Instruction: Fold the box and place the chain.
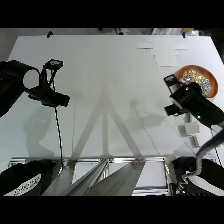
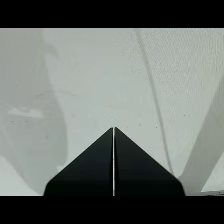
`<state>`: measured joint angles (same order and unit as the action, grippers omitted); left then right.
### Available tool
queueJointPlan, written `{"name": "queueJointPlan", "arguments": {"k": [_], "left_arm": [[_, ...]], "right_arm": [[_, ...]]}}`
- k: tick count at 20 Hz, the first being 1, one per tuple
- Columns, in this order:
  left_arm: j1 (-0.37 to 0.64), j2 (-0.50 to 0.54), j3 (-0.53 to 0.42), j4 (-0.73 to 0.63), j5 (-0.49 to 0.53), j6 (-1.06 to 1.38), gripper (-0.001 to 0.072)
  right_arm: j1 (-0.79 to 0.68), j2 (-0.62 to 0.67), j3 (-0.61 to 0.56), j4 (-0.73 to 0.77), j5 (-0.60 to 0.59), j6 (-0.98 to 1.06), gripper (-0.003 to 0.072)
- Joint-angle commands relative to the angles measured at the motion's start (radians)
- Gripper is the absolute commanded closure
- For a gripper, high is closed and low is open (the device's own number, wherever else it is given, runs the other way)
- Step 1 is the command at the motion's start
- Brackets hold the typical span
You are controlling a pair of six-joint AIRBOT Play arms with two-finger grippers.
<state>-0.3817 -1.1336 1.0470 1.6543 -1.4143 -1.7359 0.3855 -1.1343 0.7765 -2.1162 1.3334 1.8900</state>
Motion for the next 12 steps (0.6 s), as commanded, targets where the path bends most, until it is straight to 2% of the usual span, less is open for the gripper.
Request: {"name": "queueJointPlan", "arguments": {"k": [1,3,4,6,7,12], "left_arm": [[0.001,0.0,0.0,0.0,0.0,0.0,0.0698],[0.001,0.0,0.0,0.0,0.0,0.0,0.0698],[0.001,0.0,0.0,0.0,0.0,0.0,0.0698],[0.001,0.0,0.0,0.0,0.0,0.0,0.0698],[0.001,0.0,0.0,0.0,0.0,0.0,0.0698],[0.001,0.0,0.0,0.0,0.0,0.0,0.0698]], "right_arm": [[-0.155,0.001,0.001,-0.137,0.073,-0.125,0.0672],[-0.3,0.001,0.001,-0.138,0.077,-0.224,0.0665],[-0.369,0.001,0.001,-0.138,0.073,-0.248,0.0576],[-0.511,0.001,0.001,-0.136,0.052,-0.265,0.0201],[-0.57,0.001,0.001,-0.125,0.04,-0.287,0.014],[-0.787,-0.014,0.0,-0.103,-0.035,-0.325,0.0168]]}}
